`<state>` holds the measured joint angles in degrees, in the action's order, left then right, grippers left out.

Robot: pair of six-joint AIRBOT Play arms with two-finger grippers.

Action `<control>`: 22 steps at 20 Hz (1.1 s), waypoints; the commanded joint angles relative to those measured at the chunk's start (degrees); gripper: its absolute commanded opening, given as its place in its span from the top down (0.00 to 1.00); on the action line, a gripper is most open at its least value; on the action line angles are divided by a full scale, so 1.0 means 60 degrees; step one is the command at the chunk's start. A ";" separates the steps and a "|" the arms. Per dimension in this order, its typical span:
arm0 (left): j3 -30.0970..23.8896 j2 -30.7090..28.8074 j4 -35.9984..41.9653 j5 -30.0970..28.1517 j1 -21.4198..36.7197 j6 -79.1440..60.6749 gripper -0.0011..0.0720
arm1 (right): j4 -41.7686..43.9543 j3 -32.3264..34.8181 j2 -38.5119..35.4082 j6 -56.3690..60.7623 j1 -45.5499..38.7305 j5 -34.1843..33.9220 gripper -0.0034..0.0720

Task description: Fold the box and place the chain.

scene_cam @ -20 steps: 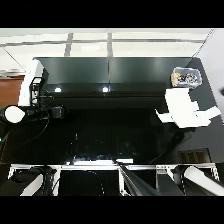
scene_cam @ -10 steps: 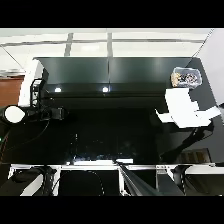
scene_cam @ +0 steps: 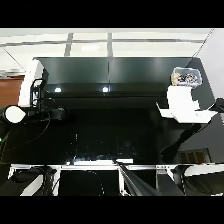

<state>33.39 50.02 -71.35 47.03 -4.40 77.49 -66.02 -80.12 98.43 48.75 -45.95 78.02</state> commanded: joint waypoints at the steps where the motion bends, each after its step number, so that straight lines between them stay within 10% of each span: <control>1: 0.0011 0.0007 -0.0084 -0.0004 -0.0193 -0.0244 0.02 | 0.0637 -0.0066 -0.0412 -0.0233 0.0113 0.0783 0.94; 13: 0.0011 0.0102 0.1949 -0.0233 -0.0200 -0.1100 0.02 | 0.6058 0.6892 -0.6852 -0.0750 0.3104 -0.1574 0.94; 22: 0.0572 0.3286 0.6761 0.1169 -0.0124 -0.4229 0.02 | 0.8251 1.0797 -0.9471 -0.0546 0.9898 -0.8655 0.94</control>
<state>34.70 62.35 -41.04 47.70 -5.32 59.35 -19.53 -19.90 43.81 44.40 2.37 39.83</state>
